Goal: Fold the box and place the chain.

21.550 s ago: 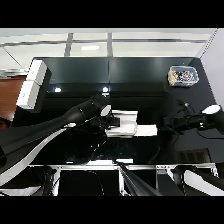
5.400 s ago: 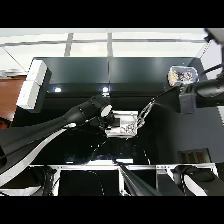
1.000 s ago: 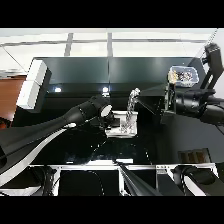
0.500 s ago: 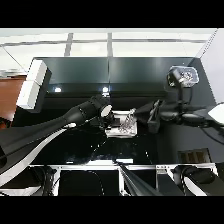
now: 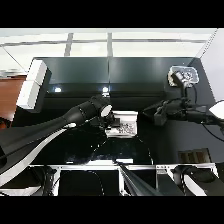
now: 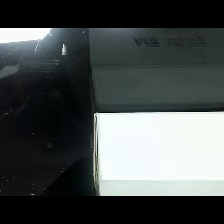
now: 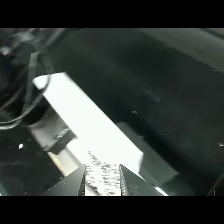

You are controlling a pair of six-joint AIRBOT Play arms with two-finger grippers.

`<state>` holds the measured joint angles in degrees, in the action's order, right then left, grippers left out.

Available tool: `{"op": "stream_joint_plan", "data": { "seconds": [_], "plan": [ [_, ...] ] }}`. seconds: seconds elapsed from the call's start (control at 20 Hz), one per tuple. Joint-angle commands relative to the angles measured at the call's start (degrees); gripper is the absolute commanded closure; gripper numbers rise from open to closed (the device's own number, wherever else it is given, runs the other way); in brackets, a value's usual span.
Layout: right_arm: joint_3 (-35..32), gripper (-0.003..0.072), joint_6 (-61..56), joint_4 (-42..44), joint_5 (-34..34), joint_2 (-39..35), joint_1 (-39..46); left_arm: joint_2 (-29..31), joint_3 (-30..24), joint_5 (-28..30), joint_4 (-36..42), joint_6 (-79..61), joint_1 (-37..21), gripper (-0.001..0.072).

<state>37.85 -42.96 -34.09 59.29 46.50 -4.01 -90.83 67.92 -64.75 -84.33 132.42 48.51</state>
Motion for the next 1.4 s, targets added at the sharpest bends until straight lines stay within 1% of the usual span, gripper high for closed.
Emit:
{"op": "stream_joint_plan", "data": {
  "seconds": [0.0, 0.05, 0.1, 0.15, 0.2, 0.3, 0.35, 0.45, 0.5, 0.55, 0.6, 0.7, 0.8, 0.85, 0.9, 0.95, 1.0, 1.05, 1.1, 1.15, 1.2, 1.3, 1.35],
  "plan": [
    [0.8, 0.0435, -0.1, -2.0, 2.1, 0.1, 4.0, 0.0, 0.1, -0.3, 1.5, -0.2, 0.0, 0.0679],
    [0.8, 0.0435, -0.1, -2.7, 2.7, 0.1, 4.0, 0.2, 0.1, -0.9, 1.7, -0.1, 0.0, 0.0669],
    [0.8, 0.0435, -0.1, -3.3, 3.3, 0.1, 4.0, 0.5, 0.1, -1.6, 1.7, 0.4, 0.0, 0.0543],
    [0.8, 0.0435, -0.1, -3.9, 3.8, 0.1, 4.0, 1.2, 0.1, -2.4, 1.6, 0.8, 0.1, 0.0301],
    [0.8, 0.0434, -0.1, -4.2, 4.0, 0.1, 4.0, 2.3, 0.1, -2.9, 0.9, 0.8, 0.2, 0.0156],
    [0.8, 0.0435, -0.1, -4.3, 3.9, 0.1, 4.0, 6.3, 0.0, -3.4, -1.7, -0.9, 0.5, 0.0148],
    [0.8, 0.0435, -0.1, -4.3, 3.9, 0.1, 4.0, 8.9, 0.0, -4.4, -4.7, -3.1, 0.9, 0.0148],
    [0.8, 0.0435, -0.1, -4.3, 3.9, 0.1, 4.0, 14.6, -0.9, -8.7, -11.9, -6.5, 1.5, 0.0148],
    [0.8, 0.0435, -0.1, -4.3, 3.9, 0.1, 4.0, 17.4, -2.3, -10.6, -15.5, -7.3, 1.3, 0.0148],
    [0.8, 0.0435, -0.1, -4.3, 3.7, 0.1, 4.0, 20.5, -4.7, -12.2, -19.5, -7.3, 0.3, 0.0148],
    [0.8, 0.0434, -0.1, -4.3, 3.4, 0.1, 4.0, 23.4, -7.7, -12.9, -20.9, -7.3, -1.8, 0.0148],
    [0.8, 0.0435, -0.1, -4.3, 2.8, 0.1, 4.0, 28.5, -14.5, -12.5, -18.8, -7.3, -7.8, 0.0148],
    [0.7, 0.0434, -0.1, -4.3, 2.1, 0.1, 4.0, 32.8, -22.2, -7.9, -12.7, -8.2, -15.5, 0.0149],
    [0.7, 0.0435, -0.1, -4.4, 1.8, 0.1, 4.0, 34.4, -26.0, -3.2, -7.0, -10.7, -19.8, 0.0149],
    [0.7, 0.0435, -0.1, -4.4, 1.3, 0.1, 4.0, 35.5, -29.1, 2.6, 0.0, -15.0, -23.8, 0.0149],
    [0.8, 0.0435, -0.1, -4.4, 0.8, 0.1, 4.0, 36.0, -32.2, 9.3, 9.6, -23.3, -27.7, 0.0149],
    [0.7, 0.0435, -0.1, -4.4, 0.2, 0.1, 4.0, 35.8, -34.4, 14.2, 20.3, -34.9, -30.6, 0.0148],
    [0.8, 0.0435, -0.1, -4.4, -0.2, 0.1, 4.0, 35.2, -36.0, 17.0, 31.4, -49.9, -32.6, 0.0149],
    [0.8, 0.0435, -0.1, -4.3, -0.4, 0.1, 4.0, 34.3, -36.5, 16.8, 39.4, -65.7, -33.4, 0.0149],
    [0.7, 0.0435, -0.1, -4.4, -0.5, 0.2, 4.0, 33.5, -36.5, 15.5, 43.4, -78.5, -33.2, 0.0149],
    [0.8, 0.0435, -0.1, -4.4, -0.4, 0.2, 4.0, 32.7, -36.5, 14.7, 45.5, -87.9, -32.6, 0.0149],
    [0.8, 0.0434, -0.2, -4.4, -0.4, 0.2, 4.0, 31.3, -36.4, 14.8, 46.0, -98.7, -30.7, 0.0146],
    [0.7, 0.0435, -0.2, -4.4, -0.4, 0.2, 4.0, 30.8, -36.4, 14.8, 46.0, -105.1, -29.8, 0.0013]
  ]
}}
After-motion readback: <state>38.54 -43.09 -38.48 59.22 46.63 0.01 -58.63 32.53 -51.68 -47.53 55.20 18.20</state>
